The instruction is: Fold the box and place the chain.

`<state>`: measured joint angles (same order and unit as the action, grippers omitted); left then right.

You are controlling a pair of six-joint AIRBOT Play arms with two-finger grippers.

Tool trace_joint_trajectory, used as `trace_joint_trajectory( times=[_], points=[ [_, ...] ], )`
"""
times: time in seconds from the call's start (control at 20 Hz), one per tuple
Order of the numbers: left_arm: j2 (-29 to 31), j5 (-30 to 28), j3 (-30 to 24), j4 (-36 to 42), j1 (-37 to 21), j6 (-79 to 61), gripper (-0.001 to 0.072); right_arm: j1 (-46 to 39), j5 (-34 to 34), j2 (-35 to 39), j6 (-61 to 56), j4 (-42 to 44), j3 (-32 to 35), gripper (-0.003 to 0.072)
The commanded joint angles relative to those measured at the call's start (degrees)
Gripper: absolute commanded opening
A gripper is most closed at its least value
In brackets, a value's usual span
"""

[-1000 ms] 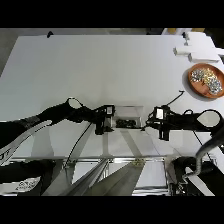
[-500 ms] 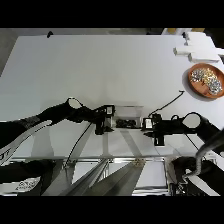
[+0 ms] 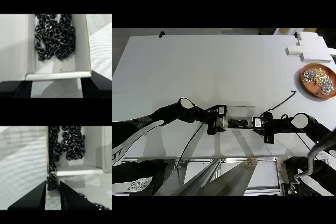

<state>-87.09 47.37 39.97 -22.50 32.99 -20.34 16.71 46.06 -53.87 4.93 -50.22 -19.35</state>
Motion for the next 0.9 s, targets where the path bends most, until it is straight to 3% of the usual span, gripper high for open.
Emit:
trace_joint_trajectory(
  times=[0.0,0.25,0.4,0.7,0.85],
  points=[
    [0.04,-0.02,0.00,-0.02,-0.04,-0.02,0.0034,0.07,-0.26,-0.07,-0.42,0.92,0.02,0.0183],
    [0.04,-0.02,0.00,-0.02,-0.04,-0.02,0.0034,0.09,1.11,-0.07,-0.39,3.54,0.02,0.0176],
    [0.04,-0.02,0.00,-0.02,-0.04,-0.02,0.0034,0.07,1.90,-0.07,-0.46,3.13,0.04,0.0023],
    [0.04,-0.02,0.00,-0.02,-0.04,-0.02,0.0034,0.07,0.55,3.06,-17.62,-16.02,-0.42,0.0023],
    [0.04,-0.02,0.00,-0.02,-0.04,-0.02,0.0034,0.09,5.42,5.92,-21.68,-16.52,-5.51,0.0023]
  ],
)
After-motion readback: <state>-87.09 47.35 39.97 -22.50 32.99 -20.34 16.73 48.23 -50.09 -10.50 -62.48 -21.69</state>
